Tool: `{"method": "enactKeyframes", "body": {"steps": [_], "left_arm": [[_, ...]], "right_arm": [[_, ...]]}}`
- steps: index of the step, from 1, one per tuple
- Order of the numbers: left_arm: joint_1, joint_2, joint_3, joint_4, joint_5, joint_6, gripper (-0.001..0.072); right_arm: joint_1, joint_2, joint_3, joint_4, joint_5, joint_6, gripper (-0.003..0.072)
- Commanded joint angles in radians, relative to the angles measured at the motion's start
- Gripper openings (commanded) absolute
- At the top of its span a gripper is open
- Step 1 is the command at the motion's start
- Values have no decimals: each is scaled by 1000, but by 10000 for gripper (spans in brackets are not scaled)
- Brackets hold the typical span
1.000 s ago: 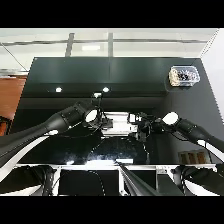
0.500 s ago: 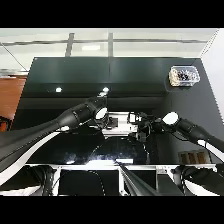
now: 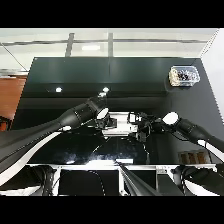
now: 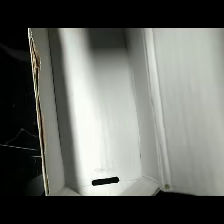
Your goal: Fold the box and place the chain.
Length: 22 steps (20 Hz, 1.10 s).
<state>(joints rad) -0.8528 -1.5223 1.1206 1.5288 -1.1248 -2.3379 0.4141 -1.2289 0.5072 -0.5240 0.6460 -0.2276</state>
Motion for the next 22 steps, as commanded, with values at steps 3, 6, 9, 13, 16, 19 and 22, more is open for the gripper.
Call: {"method": "enactKeyframes", "body": {"steps": [3, 6, 9, 13, 16, 19, 22], "left_arm": [[-1, -1, 1, 1, -3, -4, 39], [0, 0, 1, 1, -11, -5, 433], [0, 0, 1, 1, -13, -7, 405], [0, 0, 1, 5, -9, -9, 36], [0, 0, 1, 4, -8, -12, 28], [0, 0, 1, 5, -6, -11, 28], [0, 1, 1, 5, -6, -11, 28]], "right_arm": [[0, -1, 0, 0, 0, -1, 160], [0, -1, 0, 0, 0, -1, 160], [0, -1, 0, 0, 0, -1, 160], [0, -1, 0, 0, 0, -1, 160], [0, -1, 0, 0, 1, -1, 159], [0, 0, 0, -1, 0, 10, 331], [-1, 30, 3, -59, 5, 122, 590]]}}
